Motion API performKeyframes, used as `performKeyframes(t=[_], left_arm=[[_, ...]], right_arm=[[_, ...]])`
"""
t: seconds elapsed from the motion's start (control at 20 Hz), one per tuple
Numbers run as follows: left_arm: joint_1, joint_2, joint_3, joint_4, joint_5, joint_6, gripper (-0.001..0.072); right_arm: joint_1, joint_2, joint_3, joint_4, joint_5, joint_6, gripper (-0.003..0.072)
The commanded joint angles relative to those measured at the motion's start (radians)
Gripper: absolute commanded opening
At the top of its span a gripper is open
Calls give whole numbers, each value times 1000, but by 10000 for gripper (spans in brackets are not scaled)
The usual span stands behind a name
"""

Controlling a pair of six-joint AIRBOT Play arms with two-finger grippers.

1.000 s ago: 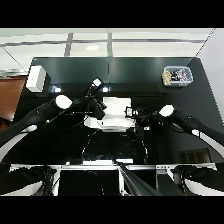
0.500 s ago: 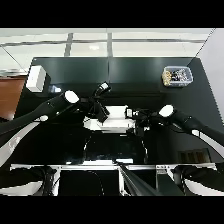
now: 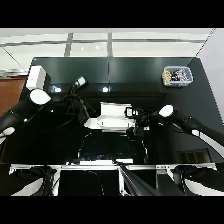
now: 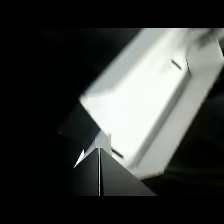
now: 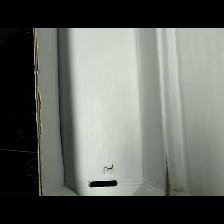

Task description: Fold the box and place the chain.

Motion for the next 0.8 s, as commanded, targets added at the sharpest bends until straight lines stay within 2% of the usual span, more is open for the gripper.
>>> performKeyframes(t=[0.0,0.05,0.1,0.2,0.3,0.65,0.7,0.75], left_arm=[[16,48,-114,-6,-6,344,262],[8,39,-129,-7,28,460,595],[-5,24,-136,-5,72,569,705],[-34,-8,-135,-2,140,708,705],[-62,-31,-128,0,165,788,705],[-76,-98,-113,-111,137,804,677],[-76,-100,-114,-130,133,804,619],[-82,-100,-114,-149,130,804,515]], right_arm=[[0,-1,1,0,2,-1,179],[0,-1,1,0,2,-1,179],[0,-1,1,0,2,-1,179],[0,-1,1,0,2,-1,179],[0,-1,1,0,2,-1,179],[0,-1,1,0,2,-1,179],[0,-1,1,0,2,-1,179],[0,-1,1,0,2,-1,179]])
